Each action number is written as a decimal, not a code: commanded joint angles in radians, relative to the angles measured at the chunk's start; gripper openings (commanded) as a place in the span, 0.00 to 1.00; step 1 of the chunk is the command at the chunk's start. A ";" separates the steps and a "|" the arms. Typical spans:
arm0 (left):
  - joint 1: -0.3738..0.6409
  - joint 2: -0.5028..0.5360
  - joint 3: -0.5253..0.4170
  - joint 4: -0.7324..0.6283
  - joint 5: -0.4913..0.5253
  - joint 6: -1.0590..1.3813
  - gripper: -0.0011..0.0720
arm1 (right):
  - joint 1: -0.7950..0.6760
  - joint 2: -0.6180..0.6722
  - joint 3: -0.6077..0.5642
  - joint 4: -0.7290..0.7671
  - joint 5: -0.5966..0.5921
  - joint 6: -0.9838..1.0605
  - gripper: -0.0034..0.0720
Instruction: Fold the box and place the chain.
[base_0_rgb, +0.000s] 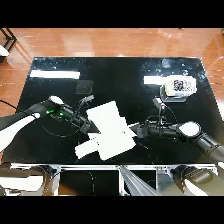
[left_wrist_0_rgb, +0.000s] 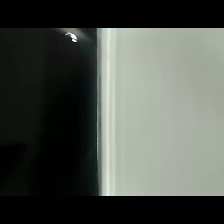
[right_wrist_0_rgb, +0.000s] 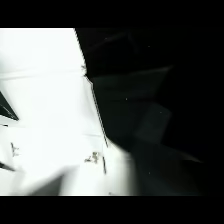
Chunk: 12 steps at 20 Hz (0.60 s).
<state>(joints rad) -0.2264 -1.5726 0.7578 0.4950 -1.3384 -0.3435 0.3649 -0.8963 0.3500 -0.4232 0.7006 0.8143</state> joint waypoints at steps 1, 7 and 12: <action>-0.001 0.000 0.002 0.003 -0.010 -0.001 0.04 | -0.077 0.006 0.019 -0.050 0.036 0.008 0.96; -0.068 0.065 0.054 0.137 0.082 0.000 0.04 | -0.381 0.054 0.288 -0.447 0.513 -0.002 0.96; -0.258 0.254 0.056 0.369 0.278 0.000 0.04 | -0.421 0.055 0.324 -0.602 0.611 -0.064 0.96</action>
<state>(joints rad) -0.3946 -1.4078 0.8085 0.7433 -1.1759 -0.3435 -0.0219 -0.8448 0.6441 -0.9157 1.2194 0.7845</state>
